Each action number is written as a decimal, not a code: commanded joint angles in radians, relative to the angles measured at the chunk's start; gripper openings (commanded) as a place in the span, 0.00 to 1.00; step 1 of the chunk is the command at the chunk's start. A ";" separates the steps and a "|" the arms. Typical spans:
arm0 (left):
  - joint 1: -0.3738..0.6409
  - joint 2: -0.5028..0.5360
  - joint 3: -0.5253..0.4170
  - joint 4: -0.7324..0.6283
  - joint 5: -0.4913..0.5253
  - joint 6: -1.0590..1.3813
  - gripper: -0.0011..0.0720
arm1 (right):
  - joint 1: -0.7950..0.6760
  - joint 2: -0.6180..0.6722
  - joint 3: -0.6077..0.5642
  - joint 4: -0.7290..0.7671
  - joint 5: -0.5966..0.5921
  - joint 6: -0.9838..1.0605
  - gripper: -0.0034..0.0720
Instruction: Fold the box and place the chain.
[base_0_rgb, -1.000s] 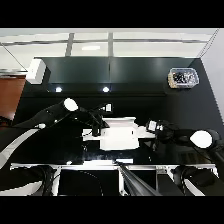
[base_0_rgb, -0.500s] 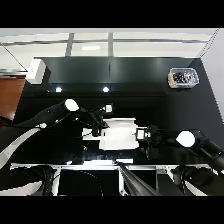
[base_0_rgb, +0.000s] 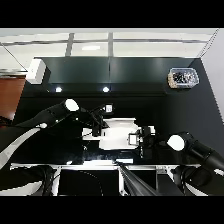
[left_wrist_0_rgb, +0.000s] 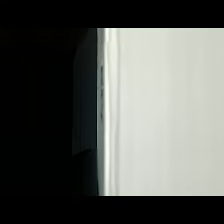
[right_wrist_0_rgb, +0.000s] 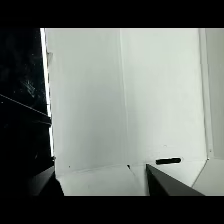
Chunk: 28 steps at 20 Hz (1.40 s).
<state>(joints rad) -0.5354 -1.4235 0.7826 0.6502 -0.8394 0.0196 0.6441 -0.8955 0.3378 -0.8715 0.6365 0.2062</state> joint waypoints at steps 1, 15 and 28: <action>-0.002 -0.009 0.000 -0.003 -0.005 0.000 0.05 | 0.017 -0.006 0.003 0.011 -0.052 0.061 0.86; -0.002 -0.009 0.001 -0.003 -0.036 0.000 0.05 | -0.175 -0.006 0.156 0.081 0.034 -0.050 0.86; -0.001 -0.009 0.001 -0.003 -0.032 0.000 0.05 | -0.254 -0.120 0.154 0.286 0.132 -0.204 0.86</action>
<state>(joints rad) -0.5362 -1.4319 0.7826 0.6483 -0.8722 0.0196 0.4149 -0.9878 0.4908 -0.6697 0.7479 0.0601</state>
